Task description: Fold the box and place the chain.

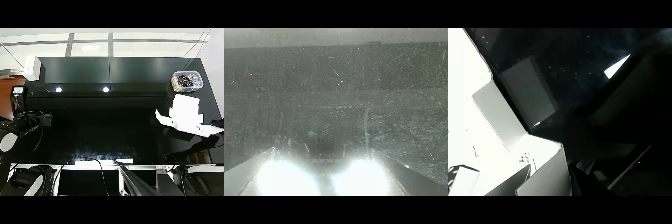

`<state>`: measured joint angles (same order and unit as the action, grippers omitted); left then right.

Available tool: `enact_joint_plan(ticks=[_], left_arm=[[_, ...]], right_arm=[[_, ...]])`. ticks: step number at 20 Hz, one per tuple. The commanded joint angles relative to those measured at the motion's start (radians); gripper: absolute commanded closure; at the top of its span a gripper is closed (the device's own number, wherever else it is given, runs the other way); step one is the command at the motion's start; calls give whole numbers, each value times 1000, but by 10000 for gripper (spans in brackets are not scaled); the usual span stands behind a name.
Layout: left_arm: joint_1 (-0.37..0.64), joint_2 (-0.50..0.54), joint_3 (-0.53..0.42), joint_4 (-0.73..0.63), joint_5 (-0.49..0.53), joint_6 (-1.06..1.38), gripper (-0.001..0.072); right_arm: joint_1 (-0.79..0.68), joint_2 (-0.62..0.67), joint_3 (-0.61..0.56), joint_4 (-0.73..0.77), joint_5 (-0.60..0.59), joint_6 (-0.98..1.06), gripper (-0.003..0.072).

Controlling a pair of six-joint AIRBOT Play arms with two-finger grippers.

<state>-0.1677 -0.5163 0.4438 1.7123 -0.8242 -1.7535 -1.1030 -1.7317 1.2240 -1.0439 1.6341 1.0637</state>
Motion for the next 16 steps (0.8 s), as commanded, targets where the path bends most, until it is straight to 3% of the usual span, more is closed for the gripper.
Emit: enact_joint_plan(ticks=[1, 16], left_arm=[[-1, 0, 0, 0, 0, -4, 1], [-1, 0, 0, 0, 1, -4, 1]], right_arm=[[-3, 4, 1, 0, 12, -2, 402], [25, 16, -5, -58, -9, -3, 451]])
